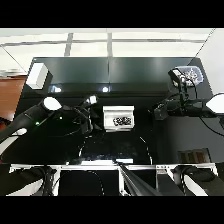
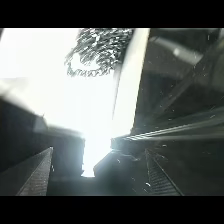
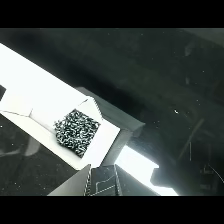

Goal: Fold the box and place the chain.

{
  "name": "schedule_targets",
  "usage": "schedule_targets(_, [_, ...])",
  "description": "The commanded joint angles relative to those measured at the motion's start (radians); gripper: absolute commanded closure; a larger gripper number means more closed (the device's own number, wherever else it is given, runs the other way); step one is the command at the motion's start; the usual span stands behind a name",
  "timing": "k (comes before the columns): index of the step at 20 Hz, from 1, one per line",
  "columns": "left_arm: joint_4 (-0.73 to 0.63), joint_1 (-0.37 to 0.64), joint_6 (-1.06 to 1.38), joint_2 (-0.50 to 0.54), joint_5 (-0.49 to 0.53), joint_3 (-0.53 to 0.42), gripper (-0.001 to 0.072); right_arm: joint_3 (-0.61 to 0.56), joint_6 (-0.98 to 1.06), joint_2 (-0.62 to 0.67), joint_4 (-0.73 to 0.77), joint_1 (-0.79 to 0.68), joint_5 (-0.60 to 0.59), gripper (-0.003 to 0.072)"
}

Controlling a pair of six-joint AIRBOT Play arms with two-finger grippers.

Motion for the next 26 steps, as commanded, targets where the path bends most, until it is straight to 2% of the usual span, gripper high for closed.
schedule_targets(1, [-0.051, -0.019, 0.168, -0.080, 0.060, 0.023, -0.0007, 0.001, 0.001, 0.000, 0.000, 0.000, -0.001, 0.0497])
schedule_targets(7, [-0.062, -0.013, 0.171, -0.133, 0.055, 0.036, -0.0007, 0.001, 0.001, 0.000, 0.002, 0.001, -0.010, 0.0497])
schedule_targets(12, [-0.104, -0.028, 0.219, -0.141, 0.061, 0.039, -0.0007, 0.001, 0.001, 0.000, 0.007, 0.001, -0.025, 0.0497])
schedule_targets(21, [-0.080, -0.051, 0.162, -0.153, 0.053, 0.039, -0.0005, 0.001, 0.001, 0.000, 0.007, 0.001, -0.028, 0.0497])
schedule_targets(26, [-0.121, -0.069, 0.163, -0.153, 0.111, 0.040, -0.0005, 0.001, 0.001, 0.000, 0.007, 0.001, -0.044, 0.0497])
